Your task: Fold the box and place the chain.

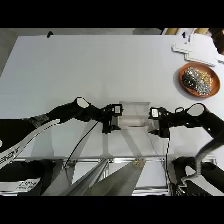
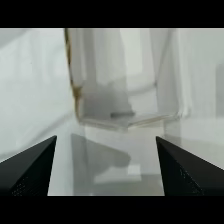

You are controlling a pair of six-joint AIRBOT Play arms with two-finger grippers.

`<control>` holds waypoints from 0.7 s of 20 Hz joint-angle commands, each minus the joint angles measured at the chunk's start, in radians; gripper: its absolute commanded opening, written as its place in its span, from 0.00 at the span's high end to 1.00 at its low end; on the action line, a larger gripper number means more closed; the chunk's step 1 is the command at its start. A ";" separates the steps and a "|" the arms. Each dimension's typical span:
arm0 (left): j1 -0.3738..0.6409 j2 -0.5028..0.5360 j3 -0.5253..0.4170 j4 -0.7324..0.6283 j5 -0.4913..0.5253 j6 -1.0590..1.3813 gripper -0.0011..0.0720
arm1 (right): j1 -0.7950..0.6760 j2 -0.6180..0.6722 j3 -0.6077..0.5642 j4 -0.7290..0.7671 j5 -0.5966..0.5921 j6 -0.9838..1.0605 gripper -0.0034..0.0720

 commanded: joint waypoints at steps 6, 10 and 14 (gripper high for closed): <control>0.000 0.000 0.001 0.000 0.002 -0.001 0.56 | 0.000 0.258 0.001 0.093 0.110 0.159 0.10; 0.000 0.000 0.001 0.000 0.002 -0.001 0.56 | 0.000 0.260 0.001 0.389 0.092 0.148 0.57; 0.000 0.000 0.001 0.000 0.002 -0.001 0.56 | 0.000 0.221 0.001 0.627 -0.016 0.099 0.93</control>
